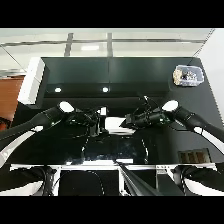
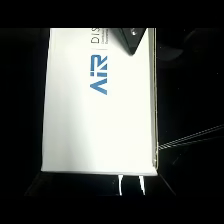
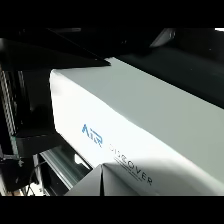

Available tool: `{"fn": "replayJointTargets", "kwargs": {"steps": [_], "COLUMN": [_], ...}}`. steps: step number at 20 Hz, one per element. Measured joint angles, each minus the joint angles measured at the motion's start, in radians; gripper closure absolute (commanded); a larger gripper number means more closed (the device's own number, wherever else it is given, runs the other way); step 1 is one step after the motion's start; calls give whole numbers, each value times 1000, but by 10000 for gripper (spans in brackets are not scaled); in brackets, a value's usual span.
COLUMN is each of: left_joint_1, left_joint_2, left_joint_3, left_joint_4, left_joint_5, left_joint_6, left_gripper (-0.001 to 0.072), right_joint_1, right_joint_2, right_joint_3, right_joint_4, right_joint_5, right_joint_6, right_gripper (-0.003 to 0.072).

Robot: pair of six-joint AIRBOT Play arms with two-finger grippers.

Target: Fold the box and place the chain.

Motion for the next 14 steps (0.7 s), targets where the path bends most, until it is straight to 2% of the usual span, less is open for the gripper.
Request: {"fn": "replayJointTargets", "kwargs": {"steps": [6, 10, 11, 13, 14], "left_joint_1": [0, 0, 0, 0, 2], "left_joint_2": [0, 1, 3, 13, 23], "left_joint_3": [0, 0, 1, 2, 3], "left_joint_4": [0, 1, 2, 5, 1], "left_joint_5": [-3, -4, -1, 8, 21], "left_joint_6": [0, 3, 3, -13, -36], "left_gripper": [362, 361, 329, 0, -1], "right_joint_1": [-26, -150, -193, -293, -346], "right_joint_2": [32, 141, 173, 242, 275], "right_joint_3": [47, 140, 155, 173, 179], "right_joint_4": [-66, -115, -128, -170, -190], "right_joint_5": [32, 228, 260, 342, 370], "right_joint_6": [-82, -122, -126, -127, -125], "right_gripper": [673, 674, 673, 673, 674]}}
